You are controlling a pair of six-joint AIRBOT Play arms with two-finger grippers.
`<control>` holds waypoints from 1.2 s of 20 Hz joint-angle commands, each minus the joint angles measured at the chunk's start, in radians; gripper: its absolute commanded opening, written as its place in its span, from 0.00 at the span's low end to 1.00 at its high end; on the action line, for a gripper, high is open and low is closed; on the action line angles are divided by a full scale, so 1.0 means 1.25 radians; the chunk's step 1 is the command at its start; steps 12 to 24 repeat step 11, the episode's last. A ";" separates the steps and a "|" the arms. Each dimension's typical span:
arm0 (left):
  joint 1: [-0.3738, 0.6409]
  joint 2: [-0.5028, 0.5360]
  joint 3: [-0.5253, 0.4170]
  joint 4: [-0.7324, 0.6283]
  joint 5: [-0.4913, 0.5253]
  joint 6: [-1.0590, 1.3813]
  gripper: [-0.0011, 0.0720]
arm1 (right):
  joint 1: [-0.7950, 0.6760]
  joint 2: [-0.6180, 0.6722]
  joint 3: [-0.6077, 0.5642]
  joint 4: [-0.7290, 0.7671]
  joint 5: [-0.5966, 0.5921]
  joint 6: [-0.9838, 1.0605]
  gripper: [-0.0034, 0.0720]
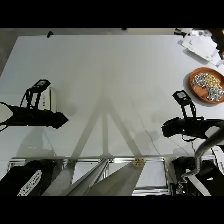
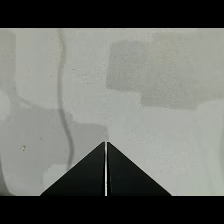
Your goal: Fold the box and place the chain.
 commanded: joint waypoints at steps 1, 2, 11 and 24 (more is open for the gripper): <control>-0.017 0.002 0.000 -0.134 -0.022 0.000 0.51 | -0.001 0.001 0.000 0.016 0.000 0.001 0.06; -0.016 0.002 0.000 -0.144 -0.022 0.000 0.51 | -0.001 0.001 0.000 0.022 0.000 0.001 0.06; -0.016 0.002 0.000 -0.143 -0.023 0.000 0.51 | -0.001 0.001 0.000 0.027 0.003 0.001 0.06; -0.016 0.002 0.000 -0.143 -0.023 0.000 0.51 | -0.001 0.001 0.000 0.027 0.003 0.001 0.06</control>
